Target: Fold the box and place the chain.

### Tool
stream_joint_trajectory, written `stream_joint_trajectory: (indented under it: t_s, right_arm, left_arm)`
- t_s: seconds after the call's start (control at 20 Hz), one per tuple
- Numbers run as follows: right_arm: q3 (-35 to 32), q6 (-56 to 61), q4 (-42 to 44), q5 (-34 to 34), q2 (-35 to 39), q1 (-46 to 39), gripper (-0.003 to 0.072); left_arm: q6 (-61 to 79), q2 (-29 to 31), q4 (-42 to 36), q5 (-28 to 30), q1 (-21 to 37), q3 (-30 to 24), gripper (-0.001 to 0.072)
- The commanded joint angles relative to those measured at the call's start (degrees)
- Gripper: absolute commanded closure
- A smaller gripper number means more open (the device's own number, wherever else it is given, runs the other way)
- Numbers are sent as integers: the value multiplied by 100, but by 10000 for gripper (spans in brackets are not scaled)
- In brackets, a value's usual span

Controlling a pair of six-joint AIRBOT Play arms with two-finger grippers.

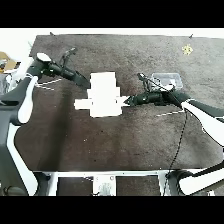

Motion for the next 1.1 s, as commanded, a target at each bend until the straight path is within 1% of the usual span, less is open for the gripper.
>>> stream_joint_trajectory:
  t_s: [0.0,0.1,0.15,0.25,0.35,0.4,0.45,0.55,0.6,0.7,0.75,0.8,0.85,0.9,0.95,1.0,1.05]
  right_arm:
    - [-2,-4,-63,-20,-4,4,684]
    - [-2,-4,-63,-15,-4,4,684]
    - [-2,-4,-63,-20,-4,4,684]
    - [0,-4,-61,-31,-2,4,683]
    - [2,-2,-59,-33,-2,4,684]
    - [2,-2,-61,-35,-2,4,684]
    - [2,-2,-61,-33,-2,4,684]
    - [2,-2,-63,-46,-2,4,684]
    - [2,-2,-61,-81,-2,4,684]
    - [2,-2,-63,-101,-2,4,684]
    - [2,-2,-61,-101,-2,4,684]
    - [2,-2,-61,-101,-2,4,683]
    - [2,2,-59,-131,-2,4,636]
    - [2,13,-61,-166,-2,4,397]
    - [9,0,-61,-162,-2,-7,329]
    - [11,-4,-63,-162,9,-20,371]
    - [11,-4,-63,-136,26,-66,371]
  left_arm:
    - [-140,-485,83,-409,-251,369,70]
    - [-149,-586,-39,-391,-258,369,72]
    - [-184,-612,-127,-444,-258,363,109]
    - [-179,-664,-420,-667,-258,365,109]
    - [-170,-695,-621,-684,-260,365,112]
    - [-184,-710,-621,-713,-260,365,142]
    - [-208,-730,-625,-750,-260,365,189]
    - [-299,-776,-621,-796,-258,365,205]
    - [-337,-804,-627,-822,-258,365,293]
    - [-332,-837,-625,-903,-258,365,302]
    - [-330,-837,-625,-905,-258,365,400]
    - [-330,-835,-627,-894,-258,365,570]
    - [-310,-837,-627,-903,-258,365,664]
    - [-184,-835,-625,-927,-258,365,697]
    - [-35,-835,-625,-938,-258,365,698]
    - [85,-835,-625,-935,-258,365,698]
    - [175,-835,-625,-933,-258,365,698]
